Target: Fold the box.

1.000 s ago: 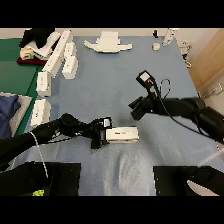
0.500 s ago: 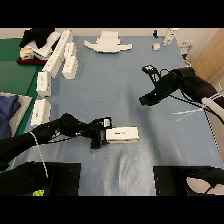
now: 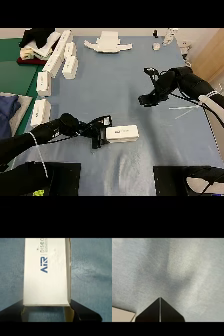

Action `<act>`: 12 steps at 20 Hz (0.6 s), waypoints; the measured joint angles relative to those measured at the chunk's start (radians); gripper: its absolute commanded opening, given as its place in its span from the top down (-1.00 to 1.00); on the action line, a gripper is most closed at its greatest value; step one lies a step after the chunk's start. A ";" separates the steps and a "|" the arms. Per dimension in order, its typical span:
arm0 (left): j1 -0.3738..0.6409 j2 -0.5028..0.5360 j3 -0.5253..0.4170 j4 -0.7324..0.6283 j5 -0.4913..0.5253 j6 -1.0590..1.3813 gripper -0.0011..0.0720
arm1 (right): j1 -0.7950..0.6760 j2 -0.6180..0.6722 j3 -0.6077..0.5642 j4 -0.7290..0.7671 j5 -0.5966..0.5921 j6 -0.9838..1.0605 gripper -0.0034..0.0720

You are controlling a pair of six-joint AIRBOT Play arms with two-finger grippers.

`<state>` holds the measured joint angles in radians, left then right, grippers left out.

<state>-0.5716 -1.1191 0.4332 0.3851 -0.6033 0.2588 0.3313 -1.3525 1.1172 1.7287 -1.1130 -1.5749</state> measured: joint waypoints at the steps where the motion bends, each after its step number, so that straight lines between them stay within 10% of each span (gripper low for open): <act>1: 0.000 0.013 0.003 0.001 0.001 -0.029 0.00 | 0.000 0.000 0.000 0.001 0.000 0.001 0.86; 12: 0.407 0.174 0.066 0.271 0.183 -0.729 0.00 | 0.000 -0.001 0.000 0.003 -0.003 0.006 0.86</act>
